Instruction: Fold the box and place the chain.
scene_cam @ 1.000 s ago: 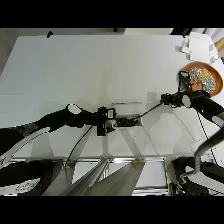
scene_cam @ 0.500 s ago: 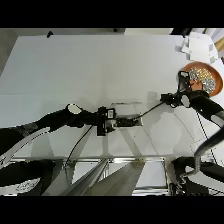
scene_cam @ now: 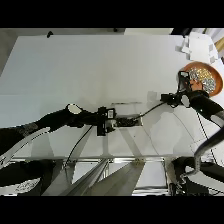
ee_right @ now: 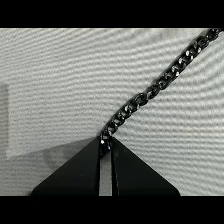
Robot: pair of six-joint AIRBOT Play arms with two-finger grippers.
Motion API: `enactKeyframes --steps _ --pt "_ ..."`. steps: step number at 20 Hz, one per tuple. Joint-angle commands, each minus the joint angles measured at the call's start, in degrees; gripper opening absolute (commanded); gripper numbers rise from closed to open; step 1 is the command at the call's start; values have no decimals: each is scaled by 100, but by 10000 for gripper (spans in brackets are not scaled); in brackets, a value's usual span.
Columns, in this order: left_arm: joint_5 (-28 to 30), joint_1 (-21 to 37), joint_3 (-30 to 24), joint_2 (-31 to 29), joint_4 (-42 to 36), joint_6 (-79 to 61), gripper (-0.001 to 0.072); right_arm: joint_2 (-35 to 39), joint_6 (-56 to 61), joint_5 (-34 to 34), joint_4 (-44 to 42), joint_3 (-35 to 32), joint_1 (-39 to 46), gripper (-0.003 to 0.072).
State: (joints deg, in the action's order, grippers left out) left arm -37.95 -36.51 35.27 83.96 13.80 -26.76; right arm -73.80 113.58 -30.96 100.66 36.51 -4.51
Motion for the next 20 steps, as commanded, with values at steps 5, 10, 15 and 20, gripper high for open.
enactKeyframes --steps 5,10,15,20 --pt "0 -2 4 0 2 -2 69 190 -295 -306 -7 -4 -7 21" --pt "0 -2 4 0 2 -2 69 540 -463 -560 -24 -4 -7 21" --pt "0 -2 4 0 2 -2 69 1064 -654 -793 -70 -9 -20 21" --pt "0 -2 4 0 2 -2 69 1733 -868 -997 -122 -9 -496 21"
